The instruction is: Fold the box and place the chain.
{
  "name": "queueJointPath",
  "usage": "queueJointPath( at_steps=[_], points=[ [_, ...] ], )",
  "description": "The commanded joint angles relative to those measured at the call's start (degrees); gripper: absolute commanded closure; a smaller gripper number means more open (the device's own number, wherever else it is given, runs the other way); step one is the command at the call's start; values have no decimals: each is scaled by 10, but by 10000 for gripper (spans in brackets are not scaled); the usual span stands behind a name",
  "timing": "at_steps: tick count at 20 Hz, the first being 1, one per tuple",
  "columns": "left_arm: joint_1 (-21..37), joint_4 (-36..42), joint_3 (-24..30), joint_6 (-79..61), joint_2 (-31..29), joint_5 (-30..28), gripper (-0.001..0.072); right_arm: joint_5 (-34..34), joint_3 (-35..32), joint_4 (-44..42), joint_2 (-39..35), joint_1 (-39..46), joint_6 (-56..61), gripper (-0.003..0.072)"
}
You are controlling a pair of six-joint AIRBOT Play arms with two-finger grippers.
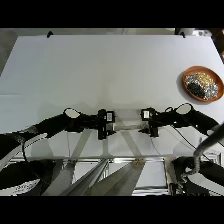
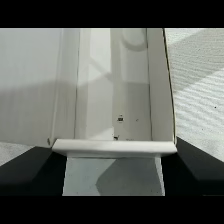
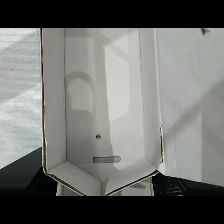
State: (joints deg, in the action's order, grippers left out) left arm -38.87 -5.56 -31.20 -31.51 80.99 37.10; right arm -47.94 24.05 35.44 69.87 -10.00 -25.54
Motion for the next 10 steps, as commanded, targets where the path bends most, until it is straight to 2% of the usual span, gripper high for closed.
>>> queueJointPath(
  at_steps=[1, 8, 9, 10],
  points=[
    [0, 0, 0, 0, 0, 0, 573, 3, 1, -10, 0, 0, 0, 279],
    [0, 0, 0, 0, 0, 0, 573, -11, 1, -8, 0, 0, 0, 279],
    [0, 0, 0, 0, 0, 0, 573, -11, 1, -8, 0, 0, 0, 266],
    [0, 0, 0, 0, 0, 0, 573, -10, 1, -7, 0, 0, 0, 186]
  ],
)
